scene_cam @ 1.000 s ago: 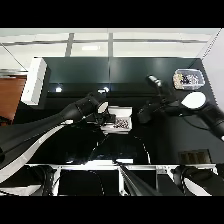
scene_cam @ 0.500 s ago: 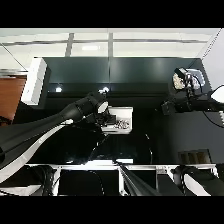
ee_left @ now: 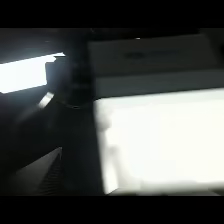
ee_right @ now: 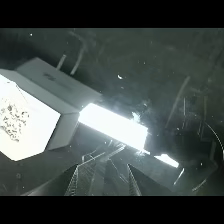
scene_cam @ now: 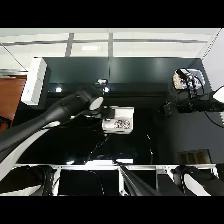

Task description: Fold the box and place the chain.

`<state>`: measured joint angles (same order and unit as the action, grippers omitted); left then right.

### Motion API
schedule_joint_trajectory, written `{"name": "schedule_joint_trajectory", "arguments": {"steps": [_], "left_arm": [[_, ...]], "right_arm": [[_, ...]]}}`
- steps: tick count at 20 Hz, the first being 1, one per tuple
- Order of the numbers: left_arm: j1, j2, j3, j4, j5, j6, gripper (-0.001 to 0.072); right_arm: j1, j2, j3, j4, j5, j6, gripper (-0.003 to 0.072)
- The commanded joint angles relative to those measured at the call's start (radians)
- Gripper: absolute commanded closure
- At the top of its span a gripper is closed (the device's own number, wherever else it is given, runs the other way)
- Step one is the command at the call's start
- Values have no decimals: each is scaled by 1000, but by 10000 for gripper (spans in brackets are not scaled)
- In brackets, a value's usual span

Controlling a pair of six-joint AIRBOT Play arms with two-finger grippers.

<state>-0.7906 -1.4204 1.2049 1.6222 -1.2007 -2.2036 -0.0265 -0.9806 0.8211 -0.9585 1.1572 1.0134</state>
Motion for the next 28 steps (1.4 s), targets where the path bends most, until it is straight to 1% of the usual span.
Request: {"name": "schedule_joint_trajectory", "arguments": {"steps": [1,2,3,4,5,6,7,8,9,10,11,12,16,19,21,22,24,25,26,28], "left_arm": [[66,161,-93,156,-61,81,174],[119,223,-154,179,-53,82,173],[197,292,-226,164,-6,84,173],[288,358,-300,101,65,87,174],[384,408,-366,-54,146,159,177],[486,435,-425,-298,200,340,177],[587,439,-480,-582,216,596,176],[660,432,-525,-811,210,839,175],[712,417,-564,-988,195,1080,173],[734,397,-586,-1066,182,1273,151],[730,370,-597,-1083,169,1464,5],[711,341,-600,-1075,169,1585,-11],[605,211,-599,-1087,197,2033,-9],[544,166,-597,-1080,214,2435,-10],[526,130,-579,-1085,237,2552,-9],[524,92,-557,-1089,222,2568,-9],[523,15,-506,-1088,156,2568,-9],[517,-4,-481,-1072,132,2559,-9],[512,-11,-470,-1083,136,2569,-9],[489,-14,-465,-1086,175,2571,-9]], "right_arm": [[-1,1,0,-10,18,1,319],[-1,1,0,-10,28,1,319],[0,1,-2,-6,34,2,319],[0,1,-2,-3,37,3,319],[0,1,-2,2,37,14,319],[0,1,-2,13,40,29,319],[0,1,-2,34,44,31,319],[0,1,-2,52,44,31,319],[0,1,-2,68,43,31,319],[0,1,-2,72,35,31,319],[0,1,-2,71,32,31,319],[0,1,-2,71,31,31,319],[0,1,-2,71,27,56,319],[0,1,-2,71,32,89,319],[0,1,-2,71,32,94,319],[0,1,-2,71,31,94,319],[0,1,-2,71,32,94,319],[0,1,-2,71,33,94,319],[0,1,-2,71,34,94,319],[0,1,-2,71,32,94,319]]}}
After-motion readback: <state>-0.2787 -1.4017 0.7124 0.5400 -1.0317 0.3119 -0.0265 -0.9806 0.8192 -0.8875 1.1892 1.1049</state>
